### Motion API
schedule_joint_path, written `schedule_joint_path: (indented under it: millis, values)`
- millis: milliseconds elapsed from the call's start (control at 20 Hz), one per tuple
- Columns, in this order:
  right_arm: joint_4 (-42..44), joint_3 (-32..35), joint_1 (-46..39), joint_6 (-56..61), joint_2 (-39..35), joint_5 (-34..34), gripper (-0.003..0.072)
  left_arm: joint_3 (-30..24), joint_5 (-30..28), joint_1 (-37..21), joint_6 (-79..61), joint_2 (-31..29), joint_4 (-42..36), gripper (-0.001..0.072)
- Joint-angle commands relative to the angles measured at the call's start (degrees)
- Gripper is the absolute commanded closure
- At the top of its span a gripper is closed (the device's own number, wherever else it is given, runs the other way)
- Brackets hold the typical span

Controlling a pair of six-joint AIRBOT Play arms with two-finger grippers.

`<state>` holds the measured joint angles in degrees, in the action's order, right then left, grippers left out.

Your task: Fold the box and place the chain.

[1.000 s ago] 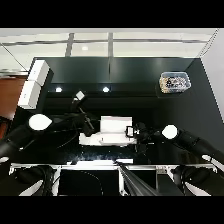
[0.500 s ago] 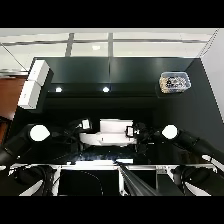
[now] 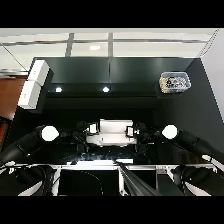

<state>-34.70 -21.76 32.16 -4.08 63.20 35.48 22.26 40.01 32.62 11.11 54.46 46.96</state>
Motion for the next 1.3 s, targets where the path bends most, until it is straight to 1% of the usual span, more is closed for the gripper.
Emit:
schedule_joint_path:
  millis: [0, 50, 100, 250, 350, 450, 550, 600, 650, 800, 1100, 1200, 1250]
  values:
    - [0.0, 0.04, 0.04, 0.0, -0.02, 0.02, 0.0259, 0.0, -1.46, 0.26, -0.9, 0.76, -2.93, 0.0281]
    - [0.0, 0.04, 0.04, 0.0, -0.02, 0.02, 0.0259, 0.0, -1.38, 0.26, -0.87, 0.76, -2.95, 0.0443]
    - [0.0, 0.04, 0.04, 0.0, -0.02, 0.04, 0.0259, 0.07, -1.01, 0.26, -0.85, 0.76, -3.39, 0.0454]
    - [0.0, 0.04, 0.04, 0.0, 0.0, 0.02, 0.0259, 0.13, 1.33, 0.28, -0.85, 0.76, -5.27, 0.0454]
    - [0.0, 0.04, 0.04, 0.0, -0.02, 0.02, 0.0259, 0.13, 1.22, 0.28, -0.85, 0.76, -5.31, 0.0454]
    - [0.0, 0.04, 0.04, 0.0, -0.02, 0.02, 0.0259, 0.15, 0.92, 0.26, -0.85, 0.76, -5.73, 0.0494]
    - [0.0, 0.04, 0.04, 0.0, -0.02, 0.02, 0.0259, 0.15, 0.92, 0.26, -0.85, 0.76, -5.81, 0.0498]
    - [0.0, 0.04, 0.04, 0.0, -0.02, 0.02, 0.0259, 0.15, 0.92, 0.26, -0.85, 0.76, -5.81, 0.0585]
    - [0.0, 0.04, 0.04, 0.0, -0.02, 0.02, 0.0259, 0.15, 0.9, 0.26, -0.85, 0.76, -5.79, 0.0638]
    - [0.0, 0.04, 0.04, 0.0, -0.02, 0.02, 0.0259, 0.15, 0.81, 0.28, -0.85, 0.9, -5.99, 0.0643]
    - [0.0, 0.04, 0.04, 0.0, -0.02, 0.02, 0.0259, 0.15, 1.29, 0.28, -0.87, 1.38, -9.99, 0.0642]
    - [0.0, 0.04, 0.04, 0.0, -0.02, 0.02, 0.0259, 0.48, 4.63, 0.24, -0.85, 1.33, -8.7, 0.0642]
    - [0.0, 0.04, 0.04, 0.0, -0.02, 0.02, 0.0259, 0.87, 6.62, 0.2, -0.79, 1.2, -6.1, 0.0643]
